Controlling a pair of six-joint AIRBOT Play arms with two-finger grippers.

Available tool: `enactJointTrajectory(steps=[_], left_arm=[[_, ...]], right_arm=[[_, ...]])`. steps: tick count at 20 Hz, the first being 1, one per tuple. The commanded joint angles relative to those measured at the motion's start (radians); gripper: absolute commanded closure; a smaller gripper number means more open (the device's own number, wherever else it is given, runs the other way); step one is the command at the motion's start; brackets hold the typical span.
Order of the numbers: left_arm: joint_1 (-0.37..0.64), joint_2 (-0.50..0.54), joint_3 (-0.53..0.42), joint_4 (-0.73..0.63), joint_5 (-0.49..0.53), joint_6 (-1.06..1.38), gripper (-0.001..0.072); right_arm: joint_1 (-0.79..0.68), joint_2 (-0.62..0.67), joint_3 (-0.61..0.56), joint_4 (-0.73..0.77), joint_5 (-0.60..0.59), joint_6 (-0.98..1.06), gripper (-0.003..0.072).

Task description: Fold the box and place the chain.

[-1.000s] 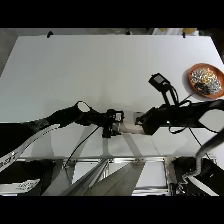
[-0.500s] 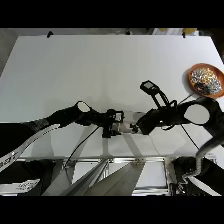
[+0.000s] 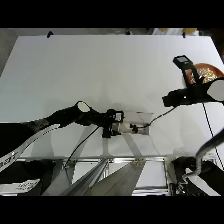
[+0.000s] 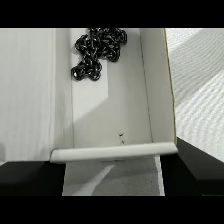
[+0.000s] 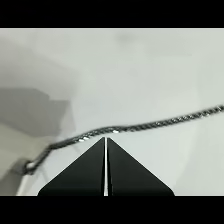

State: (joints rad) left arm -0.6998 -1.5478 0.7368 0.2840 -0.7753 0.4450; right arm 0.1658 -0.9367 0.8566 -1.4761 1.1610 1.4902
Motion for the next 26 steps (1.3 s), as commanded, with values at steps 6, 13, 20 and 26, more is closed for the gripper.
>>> enactJointTrajectory(steps=[6, 13, 20, 26], left_arm=[[0.0, 0.0, 0.0, 0.0, 0.0, 0.0, 0.0395], [0.0, 0.0, 0.0, 0.0, 0.0, 0.0, 0.0395], [0.0, 0.0, 0.0, 0.0, 0.0, 0.0, 0.0395], [0.0, 0.0, 0.0, 0.0, 0.0, 0.0, 0.0395]], right_arm=[[-0.097, -0.147, -0.18, -0.047, -0.12, 0.039, 0.0419], [-0.098, -0.255, -0.184, -0.051, -0.178, 0.109, 0.0349], [-0.098, -0.282, -0.184, -0.048, -0.244, 0.111, 0.035], [-0.111, -0.311, -0.184, -0.046, -0.232, 0.129, 0.0414]])
